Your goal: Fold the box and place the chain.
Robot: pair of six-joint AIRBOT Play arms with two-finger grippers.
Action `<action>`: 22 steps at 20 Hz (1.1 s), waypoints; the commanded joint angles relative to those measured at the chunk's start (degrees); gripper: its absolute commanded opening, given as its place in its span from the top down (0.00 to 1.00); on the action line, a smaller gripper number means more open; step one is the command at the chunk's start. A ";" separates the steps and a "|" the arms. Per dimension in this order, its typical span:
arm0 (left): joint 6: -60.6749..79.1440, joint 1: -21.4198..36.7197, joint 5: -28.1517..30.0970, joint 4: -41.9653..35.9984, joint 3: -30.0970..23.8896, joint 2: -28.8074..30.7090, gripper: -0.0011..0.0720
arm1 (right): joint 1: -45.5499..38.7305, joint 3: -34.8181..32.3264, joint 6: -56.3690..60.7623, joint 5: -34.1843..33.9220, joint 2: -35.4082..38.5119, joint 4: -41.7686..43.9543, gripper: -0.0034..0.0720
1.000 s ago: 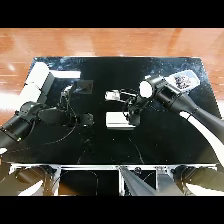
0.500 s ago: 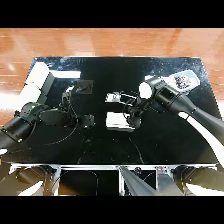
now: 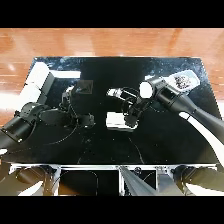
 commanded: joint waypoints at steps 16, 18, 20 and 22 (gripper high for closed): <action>-1.49 0.04 -0.11 0.22 -0.02 0.00 0.38 | -13.57 -38.38 24.61 -30.73 20.76 54.14 0.91; -1.51 0.04 -0.13 0.20 -0.02 0.00 0.38 | -13.62 -38.38 24.26 -31.98 20.48 53.59 0.91; -1.51 0.04 -0.13 0.20 -0.02 0.00 0.38 | -13.62 -38.38 24.22 -32.74 20.13 52.98 0.91; -1.49 0.02 -0.11 0.20 -0.04 0.00 0.38 | -13.62 -38.38 24.24 -33.62 19.45 52.52 0.91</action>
